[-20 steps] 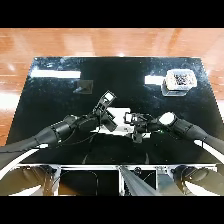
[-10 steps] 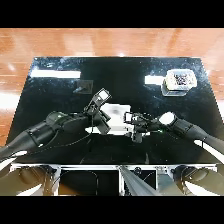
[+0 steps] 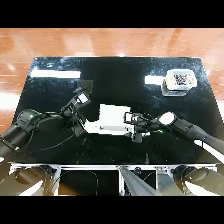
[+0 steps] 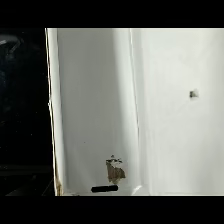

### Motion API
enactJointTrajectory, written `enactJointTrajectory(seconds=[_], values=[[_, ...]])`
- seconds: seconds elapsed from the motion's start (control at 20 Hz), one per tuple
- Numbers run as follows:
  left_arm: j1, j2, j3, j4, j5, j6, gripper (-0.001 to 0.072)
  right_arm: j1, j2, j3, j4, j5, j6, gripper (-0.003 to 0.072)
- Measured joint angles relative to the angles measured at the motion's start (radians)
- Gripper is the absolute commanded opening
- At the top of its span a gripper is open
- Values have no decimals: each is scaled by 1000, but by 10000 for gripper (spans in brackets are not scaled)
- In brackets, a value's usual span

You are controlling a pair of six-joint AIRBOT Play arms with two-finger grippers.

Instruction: Fold the box and place the chain.

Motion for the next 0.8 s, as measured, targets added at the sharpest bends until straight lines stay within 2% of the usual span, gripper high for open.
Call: enactJointTrajectory(seconds=[0.2,0.5,0.8], values=[[19,-29,-18,-87,6,200,633,0,0,0,0,-2,0,547],[-14,-56,-23,-112,-18,490,630,0,0,0,0,-4,0,547],[-27,-130,-24,-161,-64,602,630,0,0,0,0,-4,0,547]])
